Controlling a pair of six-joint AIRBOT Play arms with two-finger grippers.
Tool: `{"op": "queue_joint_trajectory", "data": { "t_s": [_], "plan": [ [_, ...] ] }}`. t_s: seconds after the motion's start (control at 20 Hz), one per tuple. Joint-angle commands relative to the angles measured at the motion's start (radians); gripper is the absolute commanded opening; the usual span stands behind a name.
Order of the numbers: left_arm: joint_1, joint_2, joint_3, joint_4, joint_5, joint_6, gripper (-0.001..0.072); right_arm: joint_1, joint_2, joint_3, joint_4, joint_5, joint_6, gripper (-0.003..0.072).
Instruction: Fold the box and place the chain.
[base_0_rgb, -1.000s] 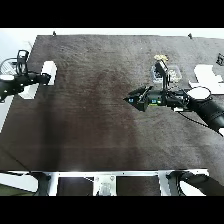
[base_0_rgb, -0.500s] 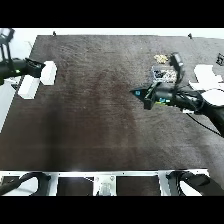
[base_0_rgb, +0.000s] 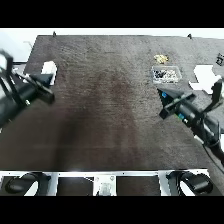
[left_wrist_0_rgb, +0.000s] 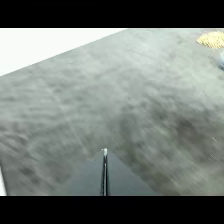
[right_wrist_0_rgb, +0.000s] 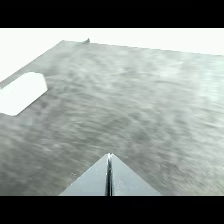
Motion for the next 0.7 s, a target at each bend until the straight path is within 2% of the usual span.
{"op": "queue_joint_trajectory", "data": {
  "t_s": [0.0, 0.15, 0.25, 0.65],
  "plan": [
    [-0.099, 0.099, -0.224, -0.026, 0.128, 0.005, 0.0014, 0.005, 0.156, -0.161, -0.011, -0.084, -0.002, 0.0007],
    [-0.116, 0.099, -0.331, -0.050, 0.174, 0.006, 0.0015, 0.004, 0.246, -0.260, -0.018, -0.088, -0.002, 0.0007],
    [-0.116, 0.099, -0.367, -0.053, 0.202, 0.006, 0.0018, 0.004, 0.272, -0.310, -0.018, -0.099, -0.002, 0.0008],
    [-0.116, 0.099, -0.371, -0.053, 0.206, 0.002, 0.0020, 0.005, 0.275, -0.372, -0.017, -0.098, -0.002, 0.0009]
  ]
}}
